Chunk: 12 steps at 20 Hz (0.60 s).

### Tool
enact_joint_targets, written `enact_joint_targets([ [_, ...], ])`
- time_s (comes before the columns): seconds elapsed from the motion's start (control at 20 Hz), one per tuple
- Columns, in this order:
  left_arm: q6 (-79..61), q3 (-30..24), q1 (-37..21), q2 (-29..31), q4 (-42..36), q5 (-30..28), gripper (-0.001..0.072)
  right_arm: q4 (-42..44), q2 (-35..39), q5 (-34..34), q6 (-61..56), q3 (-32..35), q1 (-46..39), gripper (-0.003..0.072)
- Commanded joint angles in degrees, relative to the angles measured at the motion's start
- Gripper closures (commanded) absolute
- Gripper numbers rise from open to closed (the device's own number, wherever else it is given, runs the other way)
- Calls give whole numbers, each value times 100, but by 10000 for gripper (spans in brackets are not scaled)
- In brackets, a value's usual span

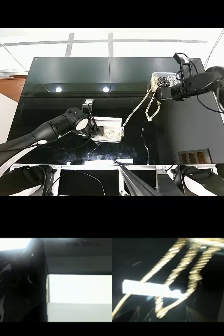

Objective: Fold the box and place the chain.

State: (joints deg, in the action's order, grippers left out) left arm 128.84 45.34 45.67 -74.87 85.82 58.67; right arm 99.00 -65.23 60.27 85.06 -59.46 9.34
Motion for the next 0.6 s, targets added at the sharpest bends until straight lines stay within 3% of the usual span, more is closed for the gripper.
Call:
enact_joint_targets([
  [0.0, -2, 2, 0, 0, 4, -2, 676, -605, -527, -1008, -1322, 306, -131, -9],
  [0.15, -2, 2, 0, -2, 4, -7, 676, -98, -1021, -1381, -1331, 304, 9, -8],
  [0.55, -2, 2, 0, -2, 2, -4, 675, -605, -1672, -2739, -2203, 234, 149, -7],
])
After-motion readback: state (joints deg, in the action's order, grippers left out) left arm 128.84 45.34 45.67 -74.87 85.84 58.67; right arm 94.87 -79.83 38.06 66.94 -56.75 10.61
